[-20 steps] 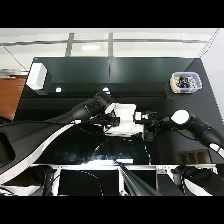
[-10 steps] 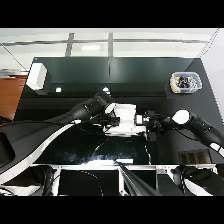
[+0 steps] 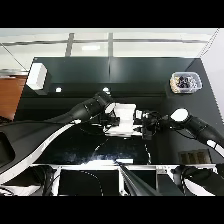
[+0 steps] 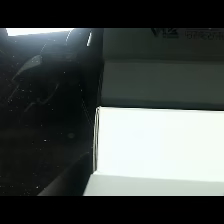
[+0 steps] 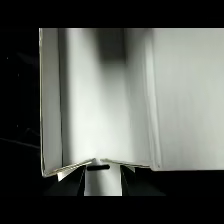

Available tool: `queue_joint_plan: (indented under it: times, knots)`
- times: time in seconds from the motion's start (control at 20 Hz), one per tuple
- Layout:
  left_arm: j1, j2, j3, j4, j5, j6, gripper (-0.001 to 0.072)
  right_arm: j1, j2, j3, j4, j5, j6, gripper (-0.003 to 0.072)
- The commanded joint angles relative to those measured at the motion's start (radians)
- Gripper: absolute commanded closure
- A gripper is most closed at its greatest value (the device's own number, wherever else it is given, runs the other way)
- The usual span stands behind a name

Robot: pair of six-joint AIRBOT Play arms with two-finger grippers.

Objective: Fold the box and place the chain.

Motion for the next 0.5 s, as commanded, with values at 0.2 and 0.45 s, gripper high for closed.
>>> queue_joint_plan:
  times: [0.2, 0.45]
  knots:
    - [0.0, 0.0, 0.0, -0.002, 0.005, -0.001, 0.0683, 0.0, -0.05, 0.0, 0.148, 0.0, 0.011, 0.0439]
    - [0.0, 0.0, 0.0, -0.002, 0.007, -0.001, 0.0683, 0.0, -0.052, 0.0, 0.142, -0.024, 0.008, 0.0286]
